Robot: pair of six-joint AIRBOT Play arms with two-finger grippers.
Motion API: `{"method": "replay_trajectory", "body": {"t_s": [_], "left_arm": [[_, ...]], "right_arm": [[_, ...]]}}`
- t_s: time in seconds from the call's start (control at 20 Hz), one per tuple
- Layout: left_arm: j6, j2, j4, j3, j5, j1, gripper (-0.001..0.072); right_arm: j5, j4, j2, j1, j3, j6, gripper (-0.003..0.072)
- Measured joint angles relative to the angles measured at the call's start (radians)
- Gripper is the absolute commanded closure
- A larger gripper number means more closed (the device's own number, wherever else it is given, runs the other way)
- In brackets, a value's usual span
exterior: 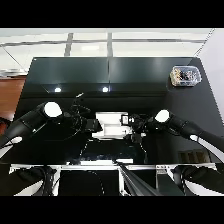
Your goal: Fold the box and place the chain.
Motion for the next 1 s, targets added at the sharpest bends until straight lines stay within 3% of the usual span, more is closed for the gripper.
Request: {"method": "replay_trajectory", "body": {"t_s": [1.0], "left_arm": [[-0.167, 0.000, 0.071, 0.039, 0.043, -0.087, 0.0126]], "right_arm": [[0.000, 0.000, 0.000, 0.000, 0.000, 0.001, 0.0442]]}}
